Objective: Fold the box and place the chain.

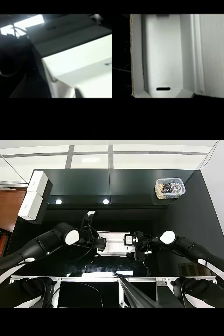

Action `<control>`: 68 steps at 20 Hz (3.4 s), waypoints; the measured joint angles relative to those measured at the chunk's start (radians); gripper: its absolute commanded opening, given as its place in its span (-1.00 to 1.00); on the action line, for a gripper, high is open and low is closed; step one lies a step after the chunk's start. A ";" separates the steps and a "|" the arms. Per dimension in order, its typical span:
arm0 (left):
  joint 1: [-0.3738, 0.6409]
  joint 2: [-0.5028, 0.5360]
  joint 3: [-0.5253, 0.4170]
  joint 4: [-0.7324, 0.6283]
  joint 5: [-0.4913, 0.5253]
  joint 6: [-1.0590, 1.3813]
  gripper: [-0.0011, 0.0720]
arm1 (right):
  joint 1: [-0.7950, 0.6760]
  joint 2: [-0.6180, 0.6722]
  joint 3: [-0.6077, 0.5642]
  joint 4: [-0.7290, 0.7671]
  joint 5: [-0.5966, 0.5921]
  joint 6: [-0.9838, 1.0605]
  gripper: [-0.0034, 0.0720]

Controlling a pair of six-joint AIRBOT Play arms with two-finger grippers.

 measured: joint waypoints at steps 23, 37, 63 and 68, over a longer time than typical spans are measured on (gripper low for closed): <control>-0.129 -0.171 0.154 0.182 -0.164 -0.444 -0.90 | 0.000 0.000 0.000 0.003 0.002 0.003 0.23; -0.129 -0.186 0.183 0.182 -0.180 -0.438 -0.90 | 0.000 0.000 0.000 0.001 0.001 0.001 0.85; -0.126 -0.212 0.227 0.231 -0.238 -0.366 -0.90 | 0.000 0.143 0.016 -0.229 0.115 0.240 0.73; -0.129 -0.220 0.229 0.233 -0.238 -0.387 -0.90 | 0.000 0.134 0.015 -0.184 0.111 0.240 -0.23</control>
